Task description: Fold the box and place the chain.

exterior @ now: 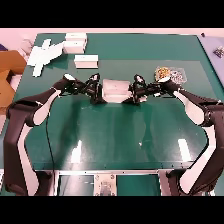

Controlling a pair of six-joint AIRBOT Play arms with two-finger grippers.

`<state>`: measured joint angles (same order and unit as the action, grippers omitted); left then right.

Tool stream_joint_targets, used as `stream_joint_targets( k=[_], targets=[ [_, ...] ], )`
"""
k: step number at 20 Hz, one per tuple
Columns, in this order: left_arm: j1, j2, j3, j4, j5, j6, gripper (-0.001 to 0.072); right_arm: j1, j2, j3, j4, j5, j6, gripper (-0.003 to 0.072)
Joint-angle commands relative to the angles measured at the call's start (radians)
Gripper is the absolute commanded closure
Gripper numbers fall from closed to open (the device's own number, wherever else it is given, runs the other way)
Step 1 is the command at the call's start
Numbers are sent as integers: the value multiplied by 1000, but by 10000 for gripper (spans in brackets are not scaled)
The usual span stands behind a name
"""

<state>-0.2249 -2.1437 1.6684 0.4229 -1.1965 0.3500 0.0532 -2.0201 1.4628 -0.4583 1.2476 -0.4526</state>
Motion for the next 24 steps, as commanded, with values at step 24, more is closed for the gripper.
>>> stream_joint_targets(
  k=[24],
  targets=[
    [-1,0,1,-1,-4,-9,181,2,1,0,-2,3,-1,205]
  ],
)
